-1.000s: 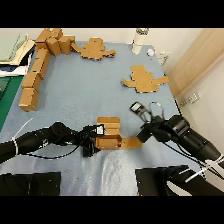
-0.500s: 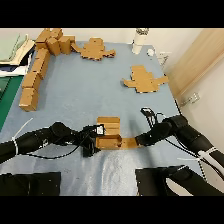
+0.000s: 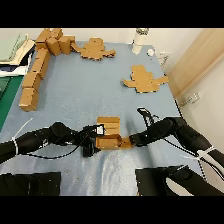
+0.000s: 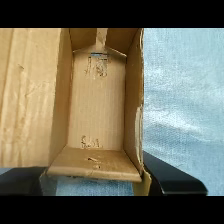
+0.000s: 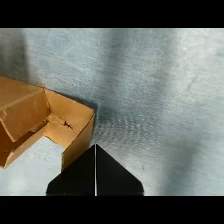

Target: Fold the box.

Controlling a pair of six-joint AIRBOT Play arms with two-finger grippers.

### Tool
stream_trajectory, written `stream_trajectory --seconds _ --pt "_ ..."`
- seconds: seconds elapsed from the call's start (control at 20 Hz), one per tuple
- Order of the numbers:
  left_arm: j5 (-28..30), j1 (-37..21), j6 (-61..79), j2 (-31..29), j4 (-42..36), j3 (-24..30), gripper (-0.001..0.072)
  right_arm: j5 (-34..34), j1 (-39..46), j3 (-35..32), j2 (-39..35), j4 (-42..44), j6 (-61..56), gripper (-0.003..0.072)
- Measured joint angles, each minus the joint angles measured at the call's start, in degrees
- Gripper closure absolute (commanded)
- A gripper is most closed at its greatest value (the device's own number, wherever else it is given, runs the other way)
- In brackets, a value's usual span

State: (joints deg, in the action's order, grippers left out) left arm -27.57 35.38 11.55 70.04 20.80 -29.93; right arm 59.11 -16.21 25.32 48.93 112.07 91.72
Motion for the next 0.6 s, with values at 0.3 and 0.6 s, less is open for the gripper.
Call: stream_trajectory --seconds 0.3,0.6 --pt "0.0 0.0 0.0 0.0 0.0 0.0 0.0102 1.0 0.0 0.0 0.0 2.6 0.8 0.0684" --pt "0.0 0.0 0.0 0.0 0.0 0.0 0.0102 3.0 0.0 2.1 0.0 4.9 1.4 0.0491"
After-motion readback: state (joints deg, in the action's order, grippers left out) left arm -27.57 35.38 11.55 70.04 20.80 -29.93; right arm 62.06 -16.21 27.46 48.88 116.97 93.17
